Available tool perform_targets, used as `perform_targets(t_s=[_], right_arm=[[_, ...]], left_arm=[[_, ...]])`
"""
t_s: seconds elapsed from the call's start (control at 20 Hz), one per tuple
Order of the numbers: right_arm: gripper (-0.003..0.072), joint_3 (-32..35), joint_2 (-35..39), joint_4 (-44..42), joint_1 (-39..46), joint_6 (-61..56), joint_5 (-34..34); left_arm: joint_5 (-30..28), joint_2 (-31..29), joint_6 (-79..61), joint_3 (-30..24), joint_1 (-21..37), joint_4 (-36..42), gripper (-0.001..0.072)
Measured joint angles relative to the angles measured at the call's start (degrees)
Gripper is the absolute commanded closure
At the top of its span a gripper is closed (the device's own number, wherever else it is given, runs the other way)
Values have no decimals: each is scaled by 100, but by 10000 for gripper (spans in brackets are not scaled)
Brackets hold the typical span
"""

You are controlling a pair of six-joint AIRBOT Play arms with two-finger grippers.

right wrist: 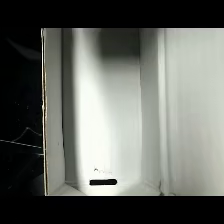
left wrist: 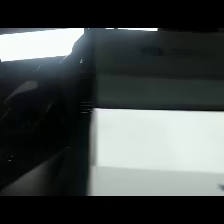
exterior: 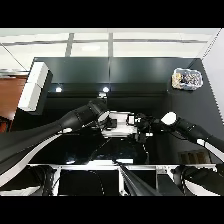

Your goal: Fold the box and place the chain.

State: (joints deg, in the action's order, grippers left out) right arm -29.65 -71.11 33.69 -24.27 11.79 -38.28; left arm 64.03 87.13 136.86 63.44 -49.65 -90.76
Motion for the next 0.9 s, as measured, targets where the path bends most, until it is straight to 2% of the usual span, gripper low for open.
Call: perform_targets(t_s=[0.25, 0.3, 0.45, 0.5, 0.7, 0.75, 0.8, 0.85, 0.9], right_arm=[[507, 0, 0, -2, 0, -2, 0], [507, 0, 0, -2, 0, -2, 0], [507, 0, 0, 0, 0, -2, 0], [507, 0, 0, 2, 0, 7, 0], [496, 0, 0, 2, 0, 7, 0], [362, 0, 0, 2, 0, 7, 0], [128, 0, 0, 0, 0, 7, 0], [10, 0, 0, -17, 0, -20, 9], [11, 0, 2, -37, 0, -85, 39]], left_arm=[[-31, 0, -13, -68, 66, 107, 360], [-35, 0, -20, -76, 66, 116, 378], [-63, 0, -22, -92, 70, 138, 661], [-85, 0, -76, -94, 70, 155, 684], [-85, 0, -46, -94, 70, 164, 684], [-85, 0, -44, -94, 70, 166, 684], [-87, 0, -42, -94, 70, 166, 684], [-87, 0, -35, -94, 70, 168, 684], [-87, 0, -15, -96, 70, 175, 684]])
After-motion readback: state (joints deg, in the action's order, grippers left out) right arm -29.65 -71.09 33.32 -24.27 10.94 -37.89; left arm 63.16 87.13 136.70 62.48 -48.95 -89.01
